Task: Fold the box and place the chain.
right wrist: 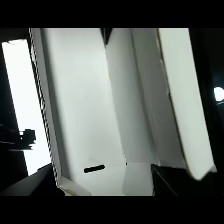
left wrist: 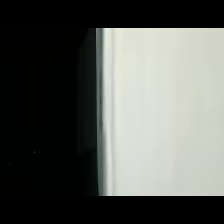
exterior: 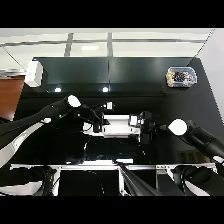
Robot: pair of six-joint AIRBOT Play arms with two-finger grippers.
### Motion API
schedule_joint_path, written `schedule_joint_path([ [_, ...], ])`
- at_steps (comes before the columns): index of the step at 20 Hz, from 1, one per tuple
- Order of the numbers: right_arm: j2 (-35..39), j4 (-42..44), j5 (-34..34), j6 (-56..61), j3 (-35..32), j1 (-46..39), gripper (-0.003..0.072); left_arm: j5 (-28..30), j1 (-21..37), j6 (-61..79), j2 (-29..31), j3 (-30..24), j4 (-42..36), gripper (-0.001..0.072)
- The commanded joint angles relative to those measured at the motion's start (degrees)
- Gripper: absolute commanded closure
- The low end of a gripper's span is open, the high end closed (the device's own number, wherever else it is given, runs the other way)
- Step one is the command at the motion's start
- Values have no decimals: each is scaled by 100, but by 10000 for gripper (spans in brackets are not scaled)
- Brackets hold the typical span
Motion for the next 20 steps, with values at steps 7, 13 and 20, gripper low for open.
schedule_joint_path([
  [7,-302,1231,326,-1333,92,-492,-22,-11,2,24,0,-2,13,682],
  [13,-962,1755,527,-2627,92,-529,-22,-9,2,24,0,-2,11,682],
  [20,-1333,1749,540,-2835,92,-577,11,-11,2,24,0,-2,11,682],
])
